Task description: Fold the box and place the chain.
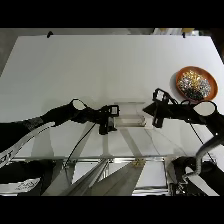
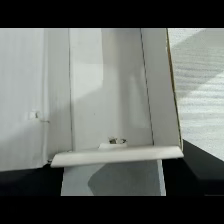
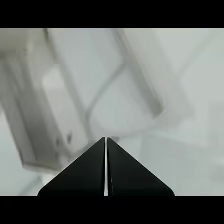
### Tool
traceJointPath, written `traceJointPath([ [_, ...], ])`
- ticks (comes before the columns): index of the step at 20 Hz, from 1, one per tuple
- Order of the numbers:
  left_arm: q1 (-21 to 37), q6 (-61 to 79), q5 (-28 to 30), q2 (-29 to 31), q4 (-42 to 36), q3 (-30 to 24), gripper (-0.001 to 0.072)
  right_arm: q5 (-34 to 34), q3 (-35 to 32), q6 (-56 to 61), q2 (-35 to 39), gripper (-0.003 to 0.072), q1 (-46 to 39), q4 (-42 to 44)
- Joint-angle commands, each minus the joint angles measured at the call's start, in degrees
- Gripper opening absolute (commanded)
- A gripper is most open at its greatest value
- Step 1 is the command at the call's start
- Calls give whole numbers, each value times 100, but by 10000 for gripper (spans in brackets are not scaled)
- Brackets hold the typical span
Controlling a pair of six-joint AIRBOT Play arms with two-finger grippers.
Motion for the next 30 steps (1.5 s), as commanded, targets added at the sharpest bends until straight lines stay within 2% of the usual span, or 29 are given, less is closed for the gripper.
traceJointPath([
  [1, 4, 0, 2, 4, 0, 2, 253, 437, -11, -63, 76, 118, -72, -1919],
  [2, 4, 0, 2, 4, 0, 2, 253, 409, -11, -79, 4, 259, -72, -1912],
  [3, 4, 0, 0, 4, 0, 2, 253, 407, -13, -256, -96, 277, -72, -1709],
  [5, 4, 0, 2, 4, 0, 2, 253, 452, -20, -861, -264, 231, -72, -1027],
  [7, 4, 0, 2, 4, 0, 2, 253, 570, -20, -1429, -431, 216, -72, -586],
  [10, 4, 0, 2, 4, 0, 2, 253, 588, -22, -1569, -708, 216, -72, -555],
  [13, 4, 0, 2, 4, 0, 2, 253, 553, -22, -1598, -909, 216, -70, -162],
  [15, 4, 0, 2, 4, 0, 2, 253, 518, -22, -1613, -1016, 150, 33, -42],
  [21, 4, 0, 2, 4, 0, 2, 253, 20, -22, -1569, -1172, 146, 461, 42],
  [22, 4, 0, 2, 4, 0, 2, 253, -13, -22, -1561, -1172, 105, 461, 55],
  [28, 4, 0, 2, 4, 0, 2, 253, -85, -260, -1567, -1172, 123, 463, 688],
  [29, 4, 0, 2, 4, 0, 2, 253, -87, -328, -1567, -1172, 146, 463, 686],
  [30, 4, 0, 2, 4, 0, 2, 253, -103, -378, -1567, -1172, 250, 463, 684],
])
